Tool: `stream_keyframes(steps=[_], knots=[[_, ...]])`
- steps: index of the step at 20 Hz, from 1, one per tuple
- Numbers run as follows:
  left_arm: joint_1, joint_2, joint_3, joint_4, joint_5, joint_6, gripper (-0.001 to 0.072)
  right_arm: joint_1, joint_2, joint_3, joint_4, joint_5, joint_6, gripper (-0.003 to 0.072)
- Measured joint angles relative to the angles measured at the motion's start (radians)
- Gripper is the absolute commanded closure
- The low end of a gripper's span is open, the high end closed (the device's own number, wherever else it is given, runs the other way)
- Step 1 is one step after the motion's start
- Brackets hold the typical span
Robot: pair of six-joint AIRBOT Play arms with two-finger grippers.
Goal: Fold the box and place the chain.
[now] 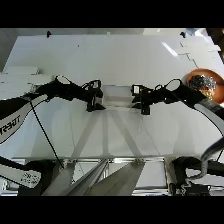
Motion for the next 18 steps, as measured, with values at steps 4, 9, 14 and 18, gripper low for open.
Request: stream_keyframes(steps=[4,9,14,18], knots=[[0.0,0.0,0.0,0.0,0.0,0.0,0.0372,0.004,-0.001,0.0,0.036,-0.006,-0.005,0.0522],[0.0,0.0,0.0,0.0,0.0,0.0,0.0372,0.005,-0.001,-0.001,0.131,-0.035,-0.006,0.0433],[0.0,0.0,0.0,0.0,0.0,-0.001,0.0372,0.005,-0.001,-0.001,0.164,-0.043,-0.006,0.027],[0.0,0.0,0.0,0.0,0.0,-0.001,0.0372,0.008,-0.003,-0.001,0.171,-0.046,-0.006,0.0269]])
